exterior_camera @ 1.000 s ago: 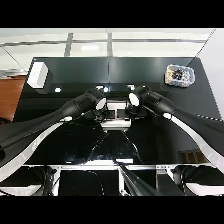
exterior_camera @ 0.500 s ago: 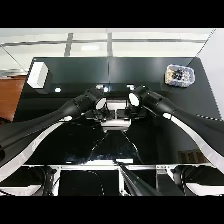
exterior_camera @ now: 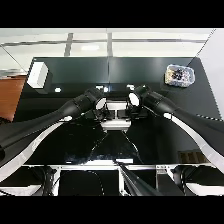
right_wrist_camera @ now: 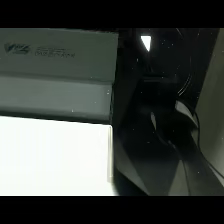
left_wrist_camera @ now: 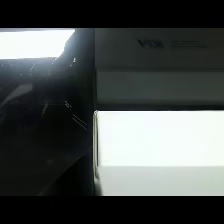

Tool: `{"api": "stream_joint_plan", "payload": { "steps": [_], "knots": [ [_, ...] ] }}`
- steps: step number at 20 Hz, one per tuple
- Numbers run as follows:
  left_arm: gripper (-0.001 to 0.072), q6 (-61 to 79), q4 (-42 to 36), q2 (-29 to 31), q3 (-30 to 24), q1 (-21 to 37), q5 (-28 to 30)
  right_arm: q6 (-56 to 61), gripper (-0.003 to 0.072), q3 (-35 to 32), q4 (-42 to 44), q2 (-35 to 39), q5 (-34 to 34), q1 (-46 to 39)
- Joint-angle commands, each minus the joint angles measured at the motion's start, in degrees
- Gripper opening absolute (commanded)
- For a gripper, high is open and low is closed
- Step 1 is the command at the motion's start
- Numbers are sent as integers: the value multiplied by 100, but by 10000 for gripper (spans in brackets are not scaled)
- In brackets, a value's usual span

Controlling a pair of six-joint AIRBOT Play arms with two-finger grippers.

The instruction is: Fold the box and place the chain.

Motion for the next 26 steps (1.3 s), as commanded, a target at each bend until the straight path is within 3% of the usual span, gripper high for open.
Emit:
{"api": "stream_joint_plan", "payload": {
  "steps": [1, 4, 6, 9, 11, 12, 13, 17, 23, 24, 26],
  "knots": [
    [25, -26, -2, 0, 7, 2, -35, -92, 345, 7, -9, 216, 74, -44],
    [25, -26, -2, 0, 7, 2, -39, -726, 346, 37, -72, 968, 350, -133],
    [25, -26, -2, 0, 7, 2, -39, -901, 346, 37, -619, 1646, 492, -227],
    [25, -26, -4, 0, 7, 2, -37, -898, 346, 33, -2726, 2277, 470, -476],
    [25, -26, -4, 0, 7, 2, -37, -890, 363, -9, -3842, 2238, 96, -916],
    [25, -26, -7, 0, 7, 2, -37, -868, 658, -83, -3814, 2157, -428, -1307],
    [25, -26, -7, 0, 7, 2, -37, -752, 713, -131, -3591, 2009, -852, -1729],
    [25, -26, -7, 0, 7, 2, -37, -428, 711, 273, -1834, 815, -1751, -3407],
    [25, -26, -7, 0, 7, 2, -39, -446, 702, 3180, -944, -1598, -334, -4391],
    [25, -26, -4, 0, 7, 2, -39, -490, 592, 3558, -949, -1908, -157, -4419],
    [25, -26, -2, 0, 7, 2, -39, -496, 586, 3965, -946, -2304, -186, -4435]
  ]
}}
